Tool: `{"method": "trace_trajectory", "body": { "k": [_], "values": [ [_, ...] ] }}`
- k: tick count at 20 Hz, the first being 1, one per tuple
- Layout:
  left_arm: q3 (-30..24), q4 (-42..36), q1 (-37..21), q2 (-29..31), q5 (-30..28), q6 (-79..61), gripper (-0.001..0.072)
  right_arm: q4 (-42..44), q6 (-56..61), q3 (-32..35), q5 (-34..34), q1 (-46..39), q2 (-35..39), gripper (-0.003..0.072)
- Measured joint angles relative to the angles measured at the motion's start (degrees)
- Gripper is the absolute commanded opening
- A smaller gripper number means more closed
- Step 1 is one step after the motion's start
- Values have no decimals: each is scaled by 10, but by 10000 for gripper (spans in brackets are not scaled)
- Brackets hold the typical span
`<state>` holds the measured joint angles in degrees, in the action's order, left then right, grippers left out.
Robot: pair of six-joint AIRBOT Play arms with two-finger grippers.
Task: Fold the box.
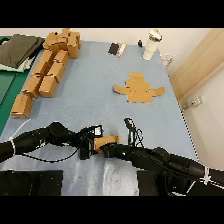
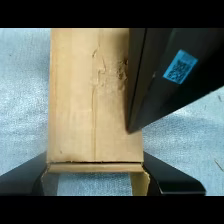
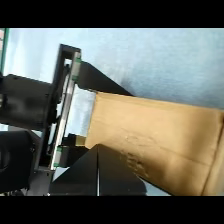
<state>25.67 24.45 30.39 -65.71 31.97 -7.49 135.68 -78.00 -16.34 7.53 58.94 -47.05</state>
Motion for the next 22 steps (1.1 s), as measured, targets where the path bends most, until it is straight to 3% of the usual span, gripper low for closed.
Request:
{"method": "trace_trajectory", "body": {
  "k": [14, 22],
  "values": [
    [0, 0, 0, 0, 0, 0, 517, -8, 0, -1, -6, 0, -20, 5],
    [0, 0, 0, 0, 0, 0, 517, -50, 0, -33, 57, -32, 60, 5]
  ]
}}
